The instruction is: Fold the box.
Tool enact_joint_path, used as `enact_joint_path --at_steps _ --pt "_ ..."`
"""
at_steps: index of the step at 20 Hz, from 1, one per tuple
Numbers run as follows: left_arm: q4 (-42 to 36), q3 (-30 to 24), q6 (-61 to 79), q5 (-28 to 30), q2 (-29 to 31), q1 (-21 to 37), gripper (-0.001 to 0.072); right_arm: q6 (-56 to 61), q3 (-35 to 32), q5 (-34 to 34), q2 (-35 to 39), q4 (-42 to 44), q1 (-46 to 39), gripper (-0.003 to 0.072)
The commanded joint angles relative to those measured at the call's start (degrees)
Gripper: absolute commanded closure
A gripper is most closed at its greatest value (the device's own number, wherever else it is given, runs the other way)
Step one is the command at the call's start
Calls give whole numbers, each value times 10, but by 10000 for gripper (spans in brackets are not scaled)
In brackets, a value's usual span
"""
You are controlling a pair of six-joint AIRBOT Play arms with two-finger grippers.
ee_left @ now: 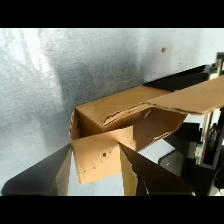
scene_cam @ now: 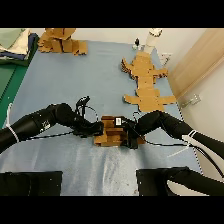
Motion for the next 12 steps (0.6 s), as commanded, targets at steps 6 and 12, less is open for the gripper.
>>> enact_joint_path --at_steps 6,12 --pt "71 1 -114 -6 -1 -44 233 0 0 0 0 0 0 170" --pt "185 21 -230 5 -2 -87 233 0 0 0 0 0 0 170"
